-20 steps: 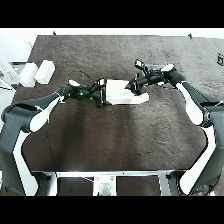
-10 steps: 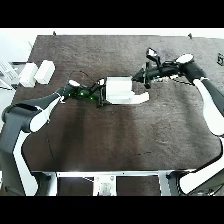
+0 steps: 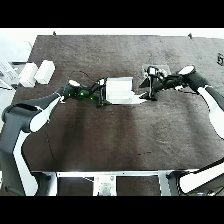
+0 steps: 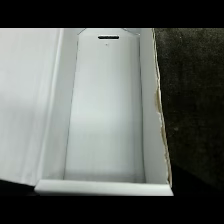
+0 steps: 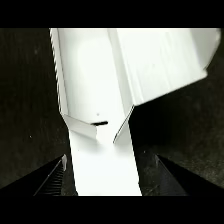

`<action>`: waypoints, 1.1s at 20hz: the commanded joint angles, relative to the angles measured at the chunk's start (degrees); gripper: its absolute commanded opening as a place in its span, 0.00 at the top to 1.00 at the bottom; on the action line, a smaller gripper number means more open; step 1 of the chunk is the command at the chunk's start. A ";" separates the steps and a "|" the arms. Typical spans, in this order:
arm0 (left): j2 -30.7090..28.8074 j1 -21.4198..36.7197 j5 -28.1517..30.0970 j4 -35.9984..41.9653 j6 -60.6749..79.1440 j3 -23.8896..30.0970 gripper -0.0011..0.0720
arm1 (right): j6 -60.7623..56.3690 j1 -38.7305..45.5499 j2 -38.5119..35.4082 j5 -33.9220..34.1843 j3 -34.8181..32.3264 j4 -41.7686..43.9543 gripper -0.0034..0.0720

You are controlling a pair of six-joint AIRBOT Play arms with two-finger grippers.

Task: Fold the box and place the chain.

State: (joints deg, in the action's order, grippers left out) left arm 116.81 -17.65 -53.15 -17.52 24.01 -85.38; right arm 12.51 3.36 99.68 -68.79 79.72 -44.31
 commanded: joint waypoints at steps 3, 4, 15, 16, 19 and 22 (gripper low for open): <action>-0.04 0.04 0.07 -0.02 0.00 -0.04 0.34 | 3.21 -1.38 2.49 4.15 -0.92 -0.68 0.12; -0.04 0.04 0.07 -0.02 0.00 -0.04 0.34 | 3.19 -1.88 2.58 4.66 -0.92 -0.31 0.11; -0.04 0.04 0.13 -0.02 0.00 -0.04 0.34 | 3.19 -4.57 3.37 7.06 -0.92 1.70 0.42; -0.04 0.04 0.13 -0.02 0.00 -0.04 0.34 | 3.19 -4.81 3.39 7.06 -0.92 2.08 0.46; -0.04 0.04 0.11 -0.02 0.00 -0.04 0.34 | 3.04 -6.38 3.45 6.84 -0.94 2.32 0.53; -0.04 0.04 0.13 -0.02 0.00 -0.04 0.34 | 2.97 -7.80 3.56 6.84 -0.94 2.34 0.61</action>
